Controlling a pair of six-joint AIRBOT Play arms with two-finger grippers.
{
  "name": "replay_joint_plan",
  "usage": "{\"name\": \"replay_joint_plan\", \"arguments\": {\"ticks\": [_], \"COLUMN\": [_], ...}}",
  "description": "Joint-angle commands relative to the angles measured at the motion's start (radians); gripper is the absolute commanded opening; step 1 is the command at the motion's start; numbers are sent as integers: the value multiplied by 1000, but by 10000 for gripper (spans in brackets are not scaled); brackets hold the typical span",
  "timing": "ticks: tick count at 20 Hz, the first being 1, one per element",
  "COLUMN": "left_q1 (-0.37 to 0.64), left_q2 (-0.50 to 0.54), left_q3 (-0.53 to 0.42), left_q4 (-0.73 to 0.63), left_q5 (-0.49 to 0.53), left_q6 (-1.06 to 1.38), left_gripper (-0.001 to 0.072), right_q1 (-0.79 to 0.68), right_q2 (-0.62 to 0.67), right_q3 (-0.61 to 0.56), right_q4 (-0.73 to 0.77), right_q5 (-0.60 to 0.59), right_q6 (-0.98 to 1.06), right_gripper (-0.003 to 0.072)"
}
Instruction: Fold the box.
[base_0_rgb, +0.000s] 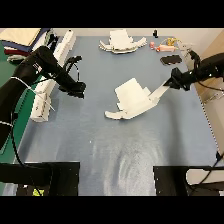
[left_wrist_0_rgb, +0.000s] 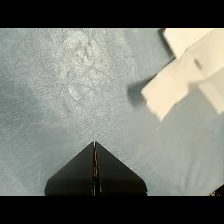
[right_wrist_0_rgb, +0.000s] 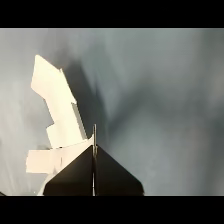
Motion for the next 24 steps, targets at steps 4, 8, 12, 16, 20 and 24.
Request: {"name": "replay_joint_plan", "arguments": {"ticks": [4,8,12,16,20,24], "left_q1": [0,0,0,0,0,0], "left_q2": [0,0,0,0,0,0], "left_q3": [1,1,1,1,1,1], "left_q4": [0,0,0,0,0,0], "left_q5": [0,0,0,0,0,1], "left_q6": [0,0,0,0,0,0], "left_gripper": [14,13,14,14,14,14], "right_q1": [38,38,23,2,3,3], "right_q2": [463,558,518,387,227,122], "right_q3": [-568,-726,-723,-621,-520,-503], "right_q4": [-71,-93,-175,-205,-201,-80], "right_q5": [169,165,109,-6,-118,-144], "right_q6": [43,57,57,-10,-108,-261], "right_gripper": [-4,58,416,414,373,303]}}
